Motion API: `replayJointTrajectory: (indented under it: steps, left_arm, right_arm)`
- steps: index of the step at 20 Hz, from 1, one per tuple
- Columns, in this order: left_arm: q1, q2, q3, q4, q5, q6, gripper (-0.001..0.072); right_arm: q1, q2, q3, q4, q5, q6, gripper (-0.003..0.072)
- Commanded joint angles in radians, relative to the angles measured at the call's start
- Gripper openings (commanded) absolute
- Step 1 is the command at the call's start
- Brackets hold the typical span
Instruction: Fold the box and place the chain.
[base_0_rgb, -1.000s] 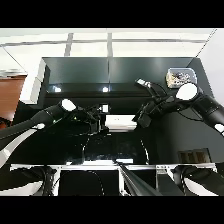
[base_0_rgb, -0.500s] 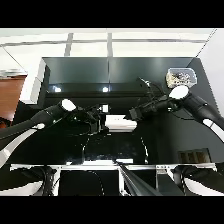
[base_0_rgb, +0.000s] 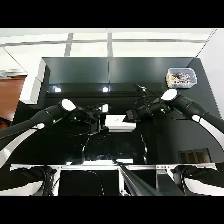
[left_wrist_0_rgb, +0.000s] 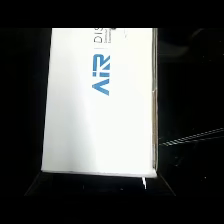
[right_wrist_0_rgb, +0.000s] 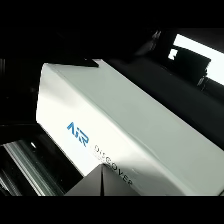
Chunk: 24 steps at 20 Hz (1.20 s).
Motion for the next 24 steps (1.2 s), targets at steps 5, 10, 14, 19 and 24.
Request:
replayJointTrajectory:
  steps: [5, 10, 14, 19, 24]
  left_arm:
    - [0.002, 0.003, 0.0, -0.001, -0.011, 0.003, 0.0293]
    - [0.005, 0.036, 0.018, 0.011, -0.013, -0.032, 0.0709]
    - [0.013, 0.127, 0.04, 0.028, -0.069, -0.077, 0.072]
    - [-0.074, 0.097, 0.193, -0.039, -0.087, -0.145, 0.0717]
    - [-0.163, -0.163, 0.418, -0.023, -0.113, -0.397, 0.0717]
  right_arm:
    - [-0.077, 0.029, 0.079, -0.023, 0.166, -0.019, 0.0014]
    - [-0.335, 0.247, 0.189, -0.077, 0.348, -0.007, 0.0015]
    - [-0.475, 0.389, 0.189, -0.177, 0.393, 0.024, 0.0014]
    - [-0.479, 0.399, 0.164, -0.198, 0.365, 0.027, 0.0015]
    - [-0.479, 0.399, 0.14, -0.2, 0.333, 0.026, 0.0015]
